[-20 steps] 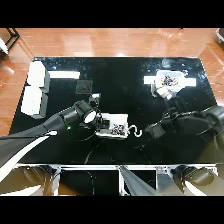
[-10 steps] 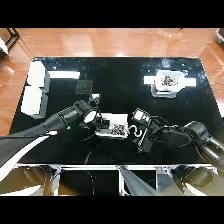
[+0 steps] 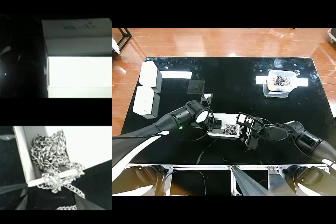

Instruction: Fold the box and place the chain.

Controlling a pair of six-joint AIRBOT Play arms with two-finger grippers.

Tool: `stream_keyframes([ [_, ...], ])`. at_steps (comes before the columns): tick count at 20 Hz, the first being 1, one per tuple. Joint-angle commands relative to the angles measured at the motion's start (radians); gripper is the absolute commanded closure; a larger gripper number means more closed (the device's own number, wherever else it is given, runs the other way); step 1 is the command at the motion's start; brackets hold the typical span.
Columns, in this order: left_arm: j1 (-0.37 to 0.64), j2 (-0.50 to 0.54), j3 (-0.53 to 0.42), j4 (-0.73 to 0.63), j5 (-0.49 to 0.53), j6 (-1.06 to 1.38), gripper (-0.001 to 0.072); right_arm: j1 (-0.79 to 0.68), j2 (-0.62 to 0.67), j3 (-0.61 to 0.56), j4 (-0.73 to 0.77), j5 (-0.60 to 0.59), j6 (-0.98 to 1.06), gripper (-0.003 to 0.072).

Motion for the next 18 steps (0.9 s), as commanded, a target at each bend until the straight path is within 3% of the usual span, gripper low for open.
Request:
stream_keyframes([
  [1,0.001,0.001,0.001,0.042,-0.047,0.0,0.0685,0.0,-0.015,0.0,0.007,0.01,-0.046,0.0009],
  [9,0.001,0.015,0.067,0.087,-0.05,0.0,0.0685,0.0,-0.016,0.0,0.007,0.009,-0.045,0.0009],
  [15,0.001,0.0,0.053,0.086,-0.055,0.0,0.0685,0.0,-0.026,-0.002,0.007,0.019,-0.045,0.0007],
  [18,0.001,0.0,0.048,0.086,-0.059,0.0,0.0685,0.001,-0.06,-0.002,0.008,0.08,-0.046,0.0007],
])
